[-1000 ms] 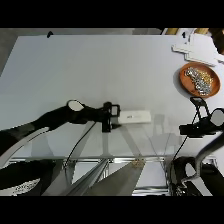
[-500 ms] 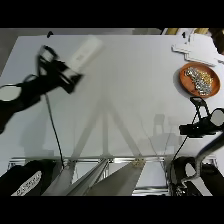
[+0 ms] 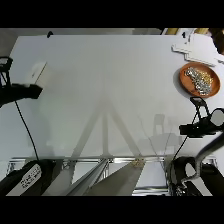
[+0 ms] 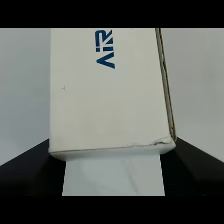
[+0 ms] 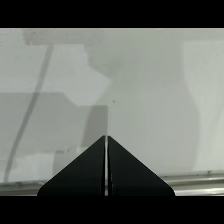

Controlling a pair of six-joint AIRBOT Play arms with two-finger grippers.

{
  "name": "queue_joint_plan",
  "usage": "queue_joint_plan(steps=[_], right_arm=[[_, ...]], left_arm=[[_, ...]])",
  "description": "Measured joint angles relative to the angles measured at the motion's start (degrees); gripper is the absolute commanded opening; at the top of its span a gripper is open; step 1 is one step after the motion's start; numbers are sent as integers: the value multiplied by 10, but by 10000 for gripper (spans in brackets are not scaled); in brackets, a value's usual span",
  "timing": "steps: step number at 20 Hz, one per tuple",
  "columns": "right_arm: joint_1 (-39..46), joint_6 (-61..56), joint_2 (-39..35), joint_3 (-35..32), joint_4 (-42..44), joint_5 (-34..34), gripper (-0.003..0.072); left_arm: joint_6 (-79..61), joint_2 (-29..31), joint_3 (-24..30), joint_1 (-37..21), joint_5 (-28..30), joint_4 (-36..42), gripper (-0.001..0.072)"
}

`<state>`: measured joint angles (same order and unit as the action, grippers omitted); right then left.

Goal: Fold the box and place the chain.

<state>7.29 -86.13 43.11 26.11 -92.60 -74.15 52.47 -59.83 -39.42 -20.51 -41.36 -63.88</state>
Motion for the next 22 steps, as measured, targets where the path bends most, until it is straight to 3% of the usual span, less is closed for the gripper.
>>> queue_joint_plan(steps=[7,8,9,10,17,22], right_arm=[[0,0,0,0,0,0,18],[0,0,0,0,0,0,18],[0,0,0,0,0,0,18],[0,0,0,0,0,0,18],[0,0,0,0,0,0,18],[0,0,0,0,0,0,18]], left_arm=[[106,-54,1,-31,-63,-98,295],[111,-57,1,-31,-66,-102,420],[115,-59,1,-32,-70,-106,644],[118,-60,1,-33,-78,-112,692],[146,-54,1,-33,-79,-116,693],[152,1,1,-32,-79,-97,692]])
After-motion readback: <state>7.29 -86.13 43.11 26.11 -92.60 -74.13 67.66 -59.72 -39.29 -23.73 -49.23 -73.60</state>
